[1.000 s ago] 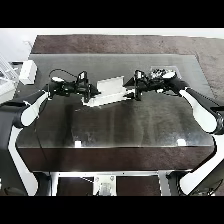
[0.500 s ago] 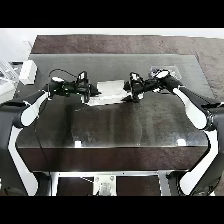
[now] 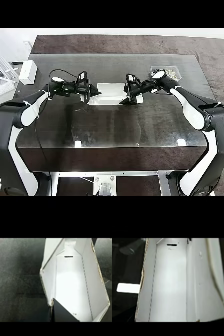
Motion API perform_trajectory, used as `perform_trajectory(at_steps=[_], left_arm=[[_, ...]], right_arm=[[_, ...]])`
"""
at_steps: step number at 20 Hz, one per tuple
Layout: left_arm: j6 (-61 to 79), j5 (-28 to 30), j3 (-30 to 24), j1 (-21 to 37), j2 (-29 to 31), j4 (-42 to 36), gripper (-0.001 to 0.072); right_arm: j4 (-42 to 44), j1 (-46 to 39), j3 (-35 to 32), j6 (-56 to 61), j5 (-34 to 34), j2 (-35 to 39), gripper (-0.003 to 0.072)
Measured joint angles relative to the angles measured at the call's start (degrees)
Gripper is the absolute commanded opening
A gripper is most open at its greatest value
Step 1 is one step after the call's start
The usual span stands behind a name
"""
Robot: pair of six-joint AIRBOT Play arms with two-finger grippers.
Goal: Fold the box and place the chain.
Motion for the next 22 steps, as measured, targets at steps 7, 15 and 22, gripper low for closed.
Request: perform_trajectory(at_steps=[7,15,22], left_arm=[[0.0,0.0,0.0,0.0,0.0,0.0,0.0021],[-0.02,0.04,0.0,0.0,0.0,-0.02,0.0021],[-0.02,0.02,0.0,0.0,0.0,-0.02,0.0021]], right_arm=[[0.04,0.09,0.02,-0.7,-0.52,-1.68,0.0693],[3.82,0.04,0.02,-3.67,-0.48,-2.23,0.0693],[4.37,-0.63,-0.02,-4.11,-0.39,-2.56,0.0694]])
